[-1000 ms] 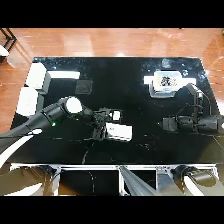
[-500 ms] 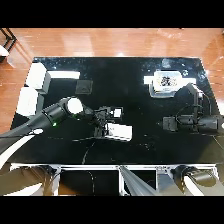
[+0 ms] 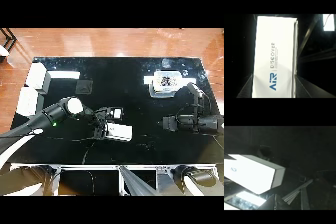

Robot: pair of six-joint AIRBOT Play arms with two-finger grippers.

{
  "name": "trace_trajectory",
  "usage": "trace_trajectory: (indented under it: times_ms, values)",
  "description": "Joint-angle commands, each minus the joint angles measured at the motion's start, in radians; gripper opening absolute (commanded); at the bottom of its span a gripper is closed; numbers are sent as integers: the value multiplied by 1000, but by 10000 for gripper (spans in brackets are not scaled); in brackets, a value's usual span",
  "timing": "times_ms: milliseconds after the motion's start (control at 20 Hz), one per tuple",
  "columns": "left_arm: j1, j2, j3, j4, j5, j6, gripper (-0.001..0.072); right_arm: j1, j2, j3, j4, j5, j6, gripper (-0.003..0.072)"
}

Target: Fold the box and place the chain.

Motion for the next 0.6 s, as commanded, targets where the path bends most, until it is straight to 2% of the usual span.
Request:
trace_trajectory:
  times_ms: [0,550]
  values:
    - [-1,-1,0,-2,1,-1,633,0,1,0,0,-8,0,22]
    - [-16,-1,0,2,13,0,637,0,0,0,0,-25,0,22]
